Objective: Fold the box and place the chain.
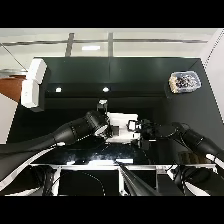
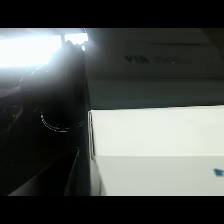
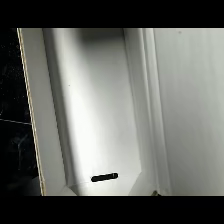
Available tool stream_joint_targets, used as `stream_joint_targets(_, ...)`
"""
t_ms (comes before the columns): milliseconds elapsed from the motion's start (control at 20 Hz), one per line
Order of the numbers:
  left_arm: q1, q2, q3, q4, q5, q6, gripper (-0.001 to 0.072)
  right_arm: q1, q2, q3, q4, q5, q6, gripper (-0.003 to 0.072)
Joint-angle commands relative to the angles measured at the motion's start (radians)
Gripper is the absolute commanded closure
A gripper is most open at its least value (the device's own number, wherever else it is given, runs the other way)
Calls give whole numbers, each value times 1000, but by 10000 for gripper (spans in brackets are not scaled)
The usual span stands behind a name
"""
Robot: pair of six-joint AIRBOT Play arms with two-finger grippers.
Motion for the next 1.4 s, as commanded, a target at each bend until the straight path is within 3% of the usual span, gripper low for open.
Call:
stream_joint_targets(0, 0, -1, 1, 4, 13, -1, 401, 0, 0, 0, 0, 2, 2, 455)
stream_joint_targets(50, 0, -3, 1, 4, 5, -8, 437, 0, 0, 0, 0, 1, 2, 456)
stream_joint_targets(300, 0, -18, 2, 2, -20, -23, 440, 0, 0, 0, 0, 1, 2, 455)
stream_joint_targets(400, 0, -19, 2, 4, -18, -20, 575, 0, 0, 0, 0, 2, 2, 456)
stream_joint_targets(450, 0, -20, 2, 3, -14, -18, 585, 0, 0, 0, 0, 2, 1, 456)
stream_joint_targets(550, 0, -25, 2, 0, -14, -8, 678, 0, 0, 0, 0, 2, 2, 456)
stream_joint_targets(950, 0, -25, 6, -5, -29, -8, 673, 0, 0, 0, 0, 1, 2, 456)
stream_joint_targets(1000, 0, -25, 11, 0, -51, -9, 621, 0, 0, 0, 0, 1, 2, 456)
stream_joint_targets(1100, 0, -24, 19, 19, -82, -13, 400, 0, 0, 0, 0, 1, 2, 455)
stream_joint_targets(1250, 0, -24, 23, 24, -86, -13, 399, 0, 0, 0, 0, 1, 2, 455)
stream_joint_targets(1350, 0, -25, 23, 24, -70, -13, 444, 0, 0, 0, 0, 1, 2, 455)
